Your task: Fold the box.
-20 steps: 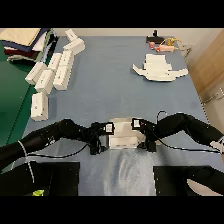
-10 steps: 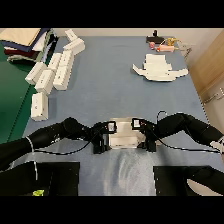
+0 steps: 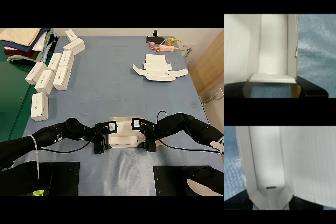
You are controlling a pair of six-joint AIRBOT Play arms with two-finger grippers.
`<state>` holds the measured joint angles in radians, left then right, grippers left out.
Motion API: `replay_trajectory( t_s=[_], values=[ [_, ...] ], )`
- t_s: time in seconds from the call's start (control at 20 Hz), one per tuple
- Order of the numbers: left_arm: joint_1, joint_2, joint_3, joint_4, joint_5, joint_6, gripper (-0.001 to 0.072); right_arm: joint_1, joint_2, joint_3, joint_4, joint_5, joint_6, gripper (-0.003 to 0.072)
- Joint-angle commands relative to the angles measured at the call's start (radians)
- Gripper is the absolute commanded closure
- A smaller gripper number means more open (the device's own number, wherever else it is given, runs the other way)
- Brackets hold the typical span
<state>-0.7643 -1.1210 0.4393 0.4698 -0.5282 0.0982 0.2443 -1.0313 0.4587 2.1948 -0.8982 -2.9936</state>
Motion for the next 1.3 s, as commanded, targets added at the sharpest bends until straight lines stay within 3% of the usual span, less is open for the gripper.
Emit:
replay_trajectory(
  t_s=[0.0,1.25],
  values=[
    [-0.013,-0.013,0.0,-0.001,-0.007,0.034,0.019,0.0,0.0,0.0,0.0,0.0,0.001,0.018],
    [-0.034,-0.013,0.0,-0.002,-0.003,0.043,0.0189,0.0,0.0,0.0,0.0,0.001,0.001,0.018]
  ],
)
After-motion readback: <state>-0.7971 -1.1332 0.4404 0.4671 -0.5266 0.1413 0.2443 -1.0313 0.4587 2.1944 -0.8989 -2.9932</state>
